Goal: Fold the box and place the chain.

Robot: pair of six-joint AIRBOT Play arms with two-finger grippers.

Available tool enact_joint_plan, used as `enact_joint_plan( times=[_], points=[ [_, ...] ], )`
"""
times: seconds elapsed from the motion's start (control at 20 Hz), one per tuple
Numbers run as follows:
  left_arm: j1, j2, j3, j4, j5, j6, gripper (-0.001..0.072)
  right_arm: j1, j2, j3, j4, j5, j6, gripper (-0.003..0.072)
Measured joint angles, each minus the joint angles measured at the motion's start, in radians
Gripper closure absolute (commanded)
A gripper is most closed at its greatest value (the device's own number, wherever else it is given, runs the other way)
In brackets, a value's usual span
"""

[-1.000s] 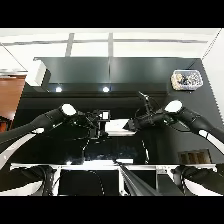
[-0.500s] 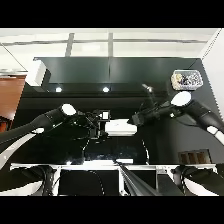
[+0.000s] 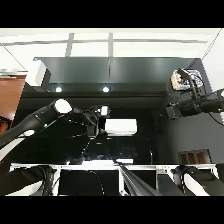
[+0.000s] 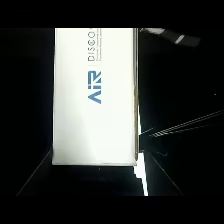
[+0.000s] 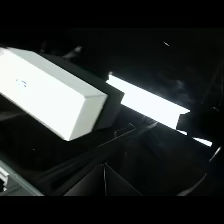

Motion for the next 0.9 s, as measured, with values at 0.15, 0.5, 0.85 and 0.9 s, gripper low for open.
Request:
enact_joint_plan(
  times=[0.15,0.5,0.85,0.9],
  points=[
    [-0.057,-0.009,0.069,0.019,-0.005,-0.075,-0.0006,-0.025,0.011,-0.049,-0.009,-0.077,0.009,0.0676],
    [-0.155,-0.219,0.301,0.042,-0.047,-0.276,-0.0007,-0.039,0.018,-0.151,0.009,-0.150,0.006,0.0676],
    [-0.181,-0.288,0.369,0.075,-0.099,-0.335,-0.0006,-0.039,0.018,-0.170,0.011,-0.161,-0.006,0.0676],
    [-0.187,-0.290,0.372,0.079,-0.100,-0.336,-0.0006,-0.039,0.018,-0.171,0.012,-0.161,-0.008,0.0676]
  ],
)
